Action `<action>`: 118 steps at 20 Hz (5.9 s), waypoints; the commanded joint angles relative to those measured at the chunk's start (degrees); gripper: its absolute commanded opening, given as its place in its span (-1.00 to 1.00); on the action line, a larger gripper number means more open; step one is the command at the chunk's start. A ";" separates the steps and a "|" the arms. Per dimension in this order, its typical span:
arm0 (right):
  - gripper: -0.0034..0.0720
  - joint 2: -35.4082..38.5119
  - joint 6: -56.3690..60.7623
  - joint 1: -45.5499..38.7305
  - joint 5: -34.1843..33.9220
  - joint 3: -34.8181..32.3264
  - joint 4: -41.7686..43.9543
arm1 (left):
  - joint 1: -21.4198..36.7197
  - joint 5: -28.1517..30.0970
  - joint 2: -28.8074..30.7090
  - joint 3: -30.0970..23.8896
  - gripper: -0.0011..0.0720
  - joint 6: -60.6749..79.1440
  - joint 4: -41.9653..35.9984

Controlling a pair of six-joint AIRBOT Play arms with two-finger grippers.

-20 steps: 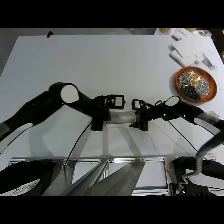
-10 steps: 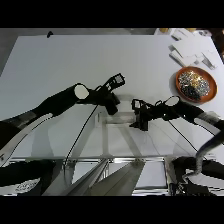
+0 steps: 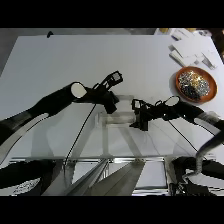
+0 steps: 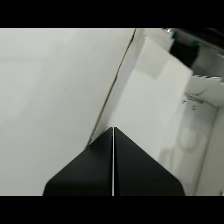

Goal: Fold the box and place the chain.

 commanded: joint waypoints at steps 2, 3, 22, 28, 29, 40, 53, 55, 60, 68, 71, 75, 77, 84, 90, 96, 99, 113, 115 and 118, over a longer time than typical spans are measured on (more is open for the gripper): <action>0.15 0.04 0.04 0.00 0.02 0.07 0.04 | 0.13 -13.35 10.32 0.02 -0.97 -2.56 11.85; 0.15 0.04 0.04 0.00 0.02 0.07 0.04 | 0.13 -16.06 11.82 0.00 -0.97 -5.55 14.32; 0.14 0.04 0.04 0.00 0.00 0.07 0.04 | 5.14 -15.61 3.96 -12.07 -0.41 3.87 18.64; 0.14 0.04 0.04 0.00 0.02 0.07 0.04 | 5.16 -6.75 3.96 -15.32 -0.16 25.92 11.96; 0.14 0.04 0.04 0.00 0.00 0.07 0.04 | 5.16 -4.87 3.93 -15.74 -0.06 27.41 10.62; 0.15 0.04 0.04 0.00 0.00 0.07 0.04 | 3.96 -3.34 2.60 -16.24 0.20 30.60 3.87; 0.15 0.04 0.04 0.00 0.02 0.07 0.04 | 0.66 0.11 0.70 -16.24 -0.62 39.01 -6.64; 0.15 0.04 0.04 0.00 0.02 0.07 0.04 | 0.22 1.66 -0.04 -16.24 -0.62 38.82 -7.39; 0.15 0.04 0.04 0.00 0.02 0.07 0.04 | -0.35 2.23 -0.33 -16.24 0.40 35.74 -7.50; 0.15 0.04 0.04 0.00 0.00 0.07 0.04 | -0.04 0.63 6.75 -16.24 -0.86 17.88 -1.25; 0.15 0.04 0.04 0.00 0.02 0.07 0.04 | 1.62 -1.22 12.46 -16.24 -0.90 3.19 3.06; 0.15 0.04 0.04 0.00 0.00 0.07 0.04 | 4.92 -4.26 18.10 -16.24 -0.97 -31.34 17.05; 0.15 0.04 0.04 0.00 0.00 0.07 0.04 | 6.88 -7.21 19.21 -16.24 -0.97 -49.33 24.92; 0.15 0.04 0.04 0.00 0.00 0.07 0.04 | 10.58 -12.59 12.44 -17.49 -0.96 -63.19 24.72; 0.15 0.04 0.04 0.00 0.00 0.07 0.04 | 10.38 -11.76 5.53 -17.46 -0.96 -62.88 14.05; 0.15 0.04 0.04 0.00 0.00 0.07 0.04 | 7.72 -9.81 4.31 -17.44 -0.96 -61.55 8.48; 0.15 0.04 0.04 0.00 0.02 0.07 0.04 | 6.78 -9.33 4.79 -17.29 -0.96 -58.80 4.94; 0.15 0.04 0.04 0.00 0.00 0.07 0.04 | 3.80 -8.20 9.40 -16.52 -0.66 -59.56 4.28; 0.15 0.07 0.04 0.00 0.02 0.07 0.04 | 3.80 -8.31 9.42 -16.20 -0.66 -59.54 4.33; 0.15 0.04 0.04 0.00 0.00 0.07 0.04 | 4.15 -8.79 10.01 -16.20 -0.60 -59.54 4.87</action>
